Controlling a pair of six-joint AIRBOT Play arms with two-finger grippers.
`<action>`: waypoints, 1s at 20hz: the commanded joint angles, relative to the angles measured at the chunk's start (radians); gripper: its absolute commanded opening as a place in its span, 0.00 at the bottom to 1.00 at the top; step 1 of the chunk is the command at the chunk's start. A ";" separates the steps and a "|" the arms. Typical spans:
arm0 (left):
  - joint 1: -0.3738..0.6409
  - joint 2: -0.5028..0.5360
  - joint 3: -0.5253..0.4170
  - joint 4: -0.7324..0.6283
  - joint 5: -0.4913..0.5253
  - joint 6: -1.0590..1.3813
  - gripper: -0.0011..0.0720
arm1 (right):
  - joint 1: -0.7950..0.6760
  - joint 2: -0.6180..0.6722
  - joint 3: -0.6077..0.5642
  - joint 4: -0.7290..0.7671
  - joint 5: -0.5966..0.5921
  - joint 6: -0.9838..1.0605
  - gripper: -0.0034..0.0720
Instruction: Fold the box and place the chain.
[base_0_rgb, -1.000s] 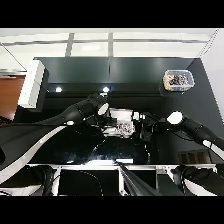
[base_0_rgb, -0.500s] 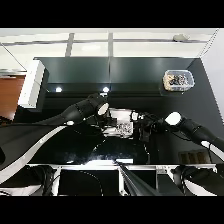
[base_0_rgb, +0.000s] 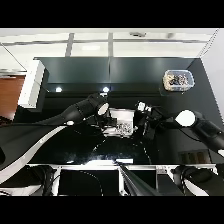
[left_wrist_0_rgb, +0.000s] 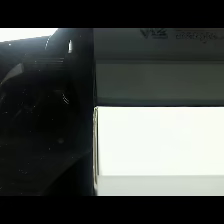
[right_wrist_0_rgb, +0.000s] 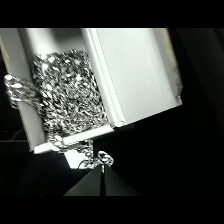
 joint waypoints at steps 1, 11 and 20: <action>0.000 0.000 0.000 0.000 0.000 0.000 0.06 | -0.002 0.050 0.031 -0.067 0.113 0.114 0.08; 0.000 0.000 0.000 0.000 0.001 0.000 0.06 | 0.000 -0.183 -0.084 0.145 -0.131 -0.477 0.90; 0.000 0.000 0.000 0.000 0.000 0.000 0.06 | -0.001 -0.222 -0.082 0.202 -0.183 -0.505 0.42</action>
